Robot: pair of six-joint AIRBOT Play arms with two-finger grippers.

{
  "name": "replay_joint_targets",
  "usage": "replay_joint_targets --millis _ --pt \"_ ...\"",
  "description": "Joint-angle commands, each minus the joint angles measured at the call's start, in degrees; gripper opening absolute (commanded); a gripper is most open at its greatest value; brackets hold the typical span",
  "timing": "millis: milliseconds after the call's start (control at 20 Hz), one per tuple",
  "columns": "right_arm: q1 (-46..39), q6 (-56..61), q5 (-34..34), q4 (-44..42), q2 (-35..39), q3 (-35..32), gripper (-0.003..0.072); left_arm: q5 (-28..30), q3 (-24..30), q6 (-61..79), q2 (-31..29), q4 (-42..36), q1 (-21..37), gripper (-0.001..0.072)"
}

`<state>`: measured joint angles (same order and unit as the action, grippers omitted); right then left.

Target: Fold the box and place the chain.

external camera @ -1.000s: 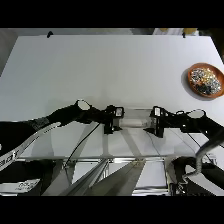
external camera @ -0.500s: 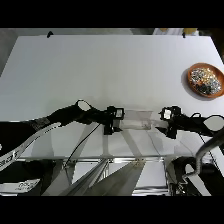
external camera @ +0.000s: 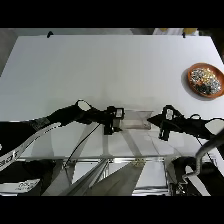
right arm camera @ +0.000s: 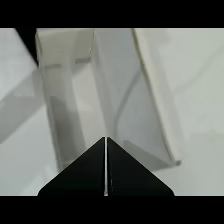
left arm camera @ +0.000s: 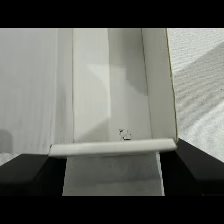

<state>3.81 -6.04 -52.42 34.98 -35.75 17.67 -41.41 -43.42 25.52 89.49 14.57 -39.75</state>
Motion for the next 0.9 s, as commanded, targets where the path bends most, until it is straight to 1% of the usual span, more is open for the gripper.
replay_joint_targets --millis 0,50,150,200,300,350,400,500,600,650,700,800,850 --pt "4.5 -0.8 14.5 -8.8 -2.1 0.0 0.0022 0.0 0.0 0.0 0.0 0.0 0.0 0.0313" --pt "5.6 -0.8 19.5 -10.8 -4.2 0.0 0.0022 0.0 0.0 0.0 0.0 0.0 0.0 0.0313" --pt "7.2 -0.8 25.6 -12.5 -10.1 0.1 0.0022 0.0 0.0 0.0 0.0 0.0 0.0 0.0313" --pt "7.6 -0.8 26.7 -12.5 -13.4 0.0 0.0022 0.0 0.0 0.0 0.0 0.0 0.0 0.0313" --pt "7.6 0.3 26.8 -12.3 -20.0 0.1 0.0022 0.0 0.0 0.0 0.0 0.0 0.0 0.0313" --pt "7.6 0.3 26.4 -12.3 -22.2 0.1 0.0022 0.0 0.0 0.0 0.0 0.0 0.0 0.0313" --pt "7.6 0.7 26.1 -12.3 -23.1 0.1 0.0022 0.0 0.0 0.0 0.0 0.0 0.0 0.0313" --pt "7.6 1.9 25.3 -11.4 -21.7 0.6 0.0022 0.0 0.0 0.0 0.0 0.0 0.0 0.0313" --pt "7.5 7.5 22.8 -4.8 -17.9 2.8 0.0022 0.0 0.0 0.0 0.0 0.0 0.0 0.0313" --pt "7.5 12.1 21.3 0.0 -15.6 4.0 0.0022 0.0 0.0 0.0 0.0 0.0 0.0 0.0313" --pt "7.5 18.6 19.1 6.9 -13.1 5.4 0.0022 0.0 0.0 0.0 0.0 0.0 0.0 0.0313" --pt "7.5 31.3 12.3 20.1 -8.2 7.5 0.0020 0.0 0.0 0.0 0.0 0.0 0.0 0.0313" --pt "7.5 34.4 7.9 26.0 -5.8 7.9 0.0019 0.0 0.0 0.0 0.0 0.0 0.0 0.0313"
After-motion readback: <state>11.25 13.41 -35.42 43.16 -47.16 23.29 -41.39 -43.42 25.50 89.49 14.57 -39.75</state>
